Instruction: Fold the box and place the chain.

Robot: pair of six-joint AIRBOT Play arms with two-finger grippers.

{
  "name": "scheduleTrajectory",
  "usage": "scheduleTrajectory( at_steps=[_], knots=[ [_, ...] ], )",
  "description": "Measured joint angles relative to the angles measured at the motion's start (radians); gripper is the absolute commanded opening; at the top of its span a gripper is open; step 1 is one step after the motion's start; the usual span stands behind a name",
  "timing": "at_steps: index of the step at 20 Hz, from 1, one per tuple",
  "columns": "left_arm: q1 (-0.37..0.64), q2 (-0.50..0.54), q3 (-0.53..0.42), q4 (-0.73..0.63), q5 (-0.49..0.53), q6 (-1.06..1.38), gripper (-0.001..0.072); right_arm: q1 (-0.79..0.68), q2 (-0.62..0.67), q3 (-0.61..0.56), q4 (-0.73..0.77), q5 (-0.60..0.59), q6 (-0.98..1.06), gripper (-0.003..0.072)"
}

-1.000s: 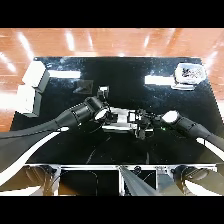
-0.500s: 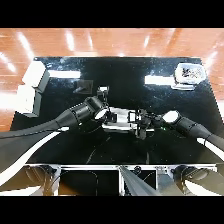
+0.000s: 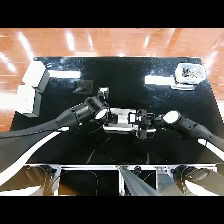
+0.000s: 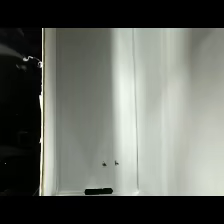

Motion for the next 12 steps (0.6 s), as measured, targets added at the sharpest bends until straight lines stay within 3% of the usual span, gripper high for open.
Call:
scheduleTrajectory(
  at_steps=[7, 12],
  knots=[
    [0.04, 0.0, -0.007, 0.04, -0.061, 0.019, 0.0026, -0.035, 0.093, 0.002, -0.04, -0.016, 0.035, 0.072],
    [0.045, 0.004, -0.019, 0.058, -0.06, 0.011, 0.0026, -0.064, 0.106, 0.002, -0.084, 0.056, 0.054, 0.072]
  ],
)
